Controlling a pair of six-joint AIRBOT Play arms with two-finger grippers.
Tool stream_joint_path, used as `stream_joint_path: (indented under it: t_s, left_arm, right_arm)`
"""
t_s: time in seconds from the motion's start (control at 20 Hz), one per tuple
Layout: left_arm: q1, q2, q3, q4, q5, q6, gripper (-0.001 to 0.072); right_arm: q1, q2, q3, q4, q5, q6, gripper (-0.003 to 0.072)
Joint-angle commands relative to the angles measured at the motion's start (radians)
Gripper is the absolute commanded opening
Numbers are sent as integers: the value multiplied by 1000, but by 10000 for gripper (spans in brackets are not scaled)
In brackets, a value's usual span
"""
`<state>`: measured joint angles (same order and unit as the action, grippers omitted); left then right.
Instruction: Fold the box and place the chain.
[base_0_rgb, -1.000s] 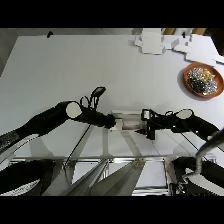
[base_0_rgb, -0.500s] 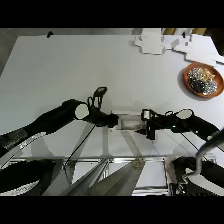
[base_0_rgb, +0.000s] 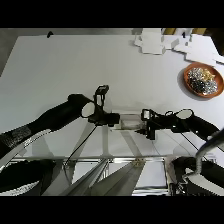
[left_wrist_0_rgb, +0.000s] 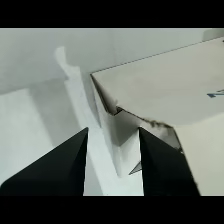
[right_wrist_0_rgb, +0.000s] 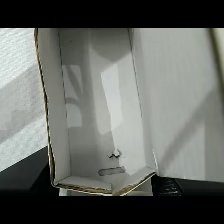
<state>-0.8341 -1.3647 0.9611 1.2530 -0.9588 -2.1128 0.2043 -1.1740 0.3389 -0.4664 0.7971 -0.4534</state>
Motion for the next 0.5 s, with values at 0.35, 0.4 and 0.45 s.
stream_joint_path:
  t_s: [0.35,0.4,0.45]
  left_arm:
    - [-60,-177,210,117,-207,-174,327]
    - [-66,-186,210,130,-216,-174,327]
    - [-71,-194,210,142,-222,-174,326]
  right_arm:
    - [0,0,0,0,1,0,296]
    - [0,0,0,0,0,0,296]
    - [0,0,0,0,0,0,296]
